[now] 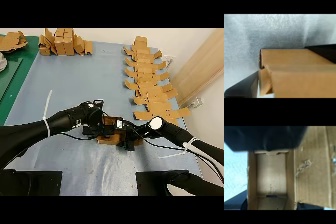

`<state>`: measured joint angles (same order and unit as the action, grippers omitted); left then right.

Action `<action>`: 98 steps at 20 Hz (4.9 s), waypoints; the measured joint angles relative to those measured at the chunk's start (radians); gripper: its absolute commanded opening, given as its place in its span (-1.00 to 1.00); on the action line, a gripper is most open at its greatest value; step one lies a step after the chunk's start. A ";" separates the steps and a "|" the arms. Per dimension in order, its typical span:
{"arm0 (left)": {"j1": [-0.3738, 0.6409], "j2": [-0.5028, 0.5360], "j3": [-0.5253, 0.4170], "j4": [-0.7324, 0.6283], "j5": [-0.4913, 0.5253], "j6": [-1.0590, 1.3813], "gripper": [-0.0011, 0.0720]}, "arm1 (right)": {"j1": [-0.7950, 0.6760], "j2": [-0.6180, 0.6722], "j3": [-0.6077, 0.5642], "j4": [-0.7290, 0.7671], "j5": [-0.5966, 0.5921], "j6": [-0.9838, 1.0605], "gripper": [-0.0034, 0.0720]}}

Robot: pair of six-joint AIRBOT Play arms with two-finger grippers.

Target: Fold the box.

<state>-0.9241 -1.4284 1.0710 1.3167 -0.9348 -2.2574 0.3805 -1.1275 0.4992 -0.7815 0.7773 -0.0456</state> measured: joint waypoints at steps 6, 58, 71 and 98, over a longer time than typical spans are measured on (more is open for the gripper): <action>0.000 -0.088 0.076 0.018 -0.086 0.023 0.39 | 0.000 0.000 0.000 0.000 0.000 0.000 0.41; 0.079 -0.011 0.191 0.042 -0.294 0.058 0.63 | 0.000 0.000 0.000 0.000 0.000 0.000 0.41; 0.234 0.039 0.191 0.114 -0.371 0.309 -0.95 | 0.000 0.000 0.000 0.000 0.000 0.000 0.41; 0.456 0.151 -0.341 -0.589 0.020 2.355 1.00 | 0.000 0.000 0.000 0.000 0.000 0.000 0.41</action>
<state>-0.4679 -1.2774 0.7303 0.7277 -0.9146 0.0975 0.3805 -1.1275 0.4992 -0.7818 0.7776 -0.0456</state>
